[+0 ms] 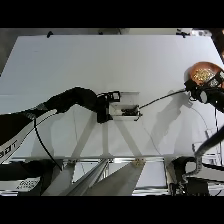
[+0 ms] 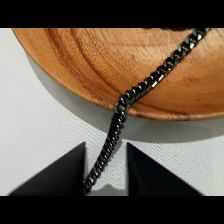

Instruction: Fold the box and place the chain.

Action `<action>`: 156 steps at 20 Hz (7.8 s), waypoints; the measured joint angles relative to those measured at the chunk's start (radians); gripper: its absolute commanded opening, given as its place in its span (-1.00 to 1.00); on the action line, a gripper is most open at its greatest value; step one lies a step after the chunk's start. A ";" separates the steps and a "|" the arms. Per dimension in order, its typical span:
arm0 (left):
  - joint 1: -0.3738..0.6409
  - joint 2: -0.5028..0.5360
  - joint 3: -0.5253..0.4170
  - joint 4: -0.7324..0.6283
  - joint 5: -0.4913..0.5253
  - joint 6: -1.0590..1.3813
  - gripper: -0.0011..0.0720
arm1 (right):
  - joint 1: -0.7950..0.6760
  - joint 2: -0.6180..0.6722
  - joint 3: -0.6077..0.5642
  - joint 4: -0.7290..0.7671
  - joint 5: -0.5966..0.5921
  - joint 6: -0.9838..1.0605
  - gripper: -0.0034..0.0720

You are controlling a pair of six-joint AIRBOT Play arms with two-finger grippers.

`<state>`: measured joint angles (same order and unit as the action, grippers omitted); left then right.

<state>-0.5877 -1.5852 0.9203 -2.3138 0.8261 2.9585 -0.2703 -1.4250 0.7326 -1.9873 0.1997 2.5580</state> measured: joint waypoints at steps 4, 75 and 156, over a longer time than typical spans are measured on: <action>0.000 0.000 0.000 0.000 0.000 0.000 -0.02 | -0.003 -0.019 0.000 -0.005 -0.024 0.000 -0.66; 0.000 0.000 0.000 0.000 0.000 0.000 -0.02 | 0.994 0.814 0.013 0.423 0.255 -0.647 -0.88; 0.000 0.000 0.000 0.000 0.000 0.000 -0.02 | 0.774 0.306 -0.149 0.732 0.609 -1.637 -0.87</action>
<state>-0.5877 -1.5852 0.9203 -2.3138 0.8265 2.9585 0.5034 -1.1191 0.5835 -1.2556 0.8089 0.9207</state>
